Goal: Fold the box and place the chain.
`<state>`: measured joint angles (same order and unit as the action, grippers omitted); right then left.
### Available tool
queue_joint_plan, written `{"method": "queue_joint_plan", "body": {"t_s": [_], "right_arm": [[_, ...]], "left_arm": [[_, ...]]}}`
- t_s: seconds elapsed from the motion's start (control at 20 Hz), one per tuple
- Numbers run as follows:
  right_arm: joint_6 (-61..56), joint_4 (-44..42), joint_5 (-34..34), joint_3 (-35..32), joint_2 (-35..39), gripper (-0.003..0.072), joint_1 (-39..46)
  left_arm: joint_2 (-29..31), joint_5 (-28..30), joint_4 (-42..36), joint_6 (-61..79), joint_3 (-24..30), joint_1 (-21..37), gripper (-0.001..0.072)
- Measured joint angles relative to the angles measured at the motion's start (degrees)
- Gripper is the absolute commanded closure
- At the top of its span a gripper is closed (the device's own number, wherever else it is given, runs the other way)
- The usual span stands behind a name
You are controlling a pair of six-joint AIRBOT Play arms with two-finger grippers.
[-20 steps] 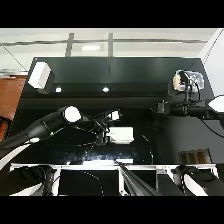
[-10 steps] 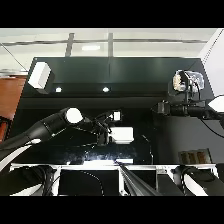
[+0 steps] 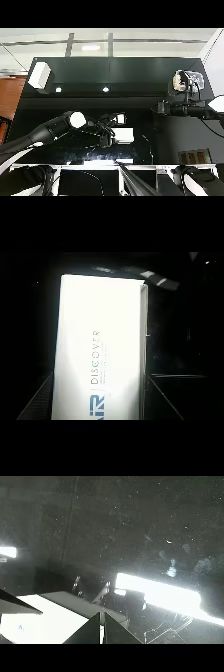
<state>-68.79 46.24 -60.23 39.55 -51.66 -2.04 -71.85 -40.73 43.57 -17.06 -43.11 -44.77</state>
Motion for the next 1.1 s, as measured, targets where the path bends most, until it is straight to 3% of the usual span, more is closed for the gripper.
{"method": "queue_joint_plan", "body": {"t_s": [0.65,0.7,0.8,0.85,1.0,1.1], "right_arm": [[-0.02,-0.02,0.31,0.0,0.0,0.0646,0.0],[-0.02,-0.02,0.42,0.0,0.0,0.0646,0.0],[-0.02,-0.02,0.66,0.0,0.0,0.0646,0.0],[-0.02,-0.04,0.74,0.0,0.0,0.0645,0.0],[-0.02,-0.02,0.94,0.0,0.0,0.0646,0.0],[-0.02,-0.04,1.09,0.0,0.0,0.0646,0.0]], "left_arm": [[-4.17,2.23,2.58,-2.62,-0.02,-2.03,0.001],[-4.31,2.25,2.69,-2.64,-0.02,-2.21,0.0052],[-4.44,1.66,3.21,-2.62,-0.04,-2.43,0.0335],[-4.44,0.96,3.72,-2.91,-0.07,-2.45,0.0385],[-3.15,-1.99,9.73,-9.81,-0.07,-1.49,0.0383],[-0.85,-3.39,17.64,-18.93,0.26,0.98,0.0381]]}}
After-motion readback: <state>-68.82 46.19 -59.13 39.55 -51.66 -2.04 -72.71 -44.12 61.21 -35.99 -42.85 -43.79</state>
